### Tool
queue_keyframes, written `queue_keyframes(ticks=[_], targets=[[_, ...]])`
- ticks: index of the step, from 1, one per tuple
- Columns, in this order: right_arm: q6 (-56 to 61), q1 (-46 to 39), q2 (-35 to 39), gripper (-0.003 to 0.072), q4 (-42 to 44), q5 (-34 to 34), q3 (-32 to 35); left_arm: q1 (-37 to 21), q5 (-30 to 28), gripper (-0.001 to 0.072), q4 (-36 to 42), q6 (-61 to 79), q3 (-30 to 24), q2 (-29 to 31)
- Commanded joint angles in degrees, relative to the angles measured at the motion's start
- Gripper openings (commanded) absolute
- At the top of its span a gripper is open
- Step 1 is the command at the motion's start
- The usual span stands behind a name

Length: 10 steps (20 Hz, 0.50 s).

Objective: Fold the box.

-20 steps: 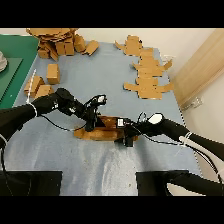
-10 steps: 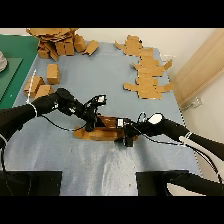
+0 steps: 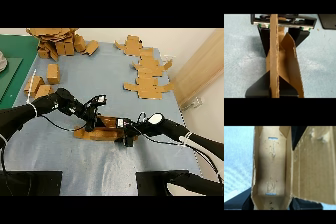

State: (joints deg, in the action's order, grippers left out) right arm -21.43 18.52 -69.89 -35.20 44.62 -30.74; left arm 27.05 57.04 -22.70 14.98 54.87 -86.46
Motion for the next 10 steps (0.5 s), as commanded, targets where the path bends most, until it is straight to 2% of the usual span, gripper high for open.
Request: queue_keyframes(ticks=[1, 10], targets=[[0.02, 0.04, -0.04, 0.0477, 0.02, -0.07, 0.0, 0.02, -0.02, 0.0016, -0.02, 0.0, 0.0, -0.02], [0.0, 0.04, -0.04, 0.0477, 0.02, -0.11, 0.0, 0.13, -1.33, 0.0016, -0.02, -0.02, 0.0, -0.04]])
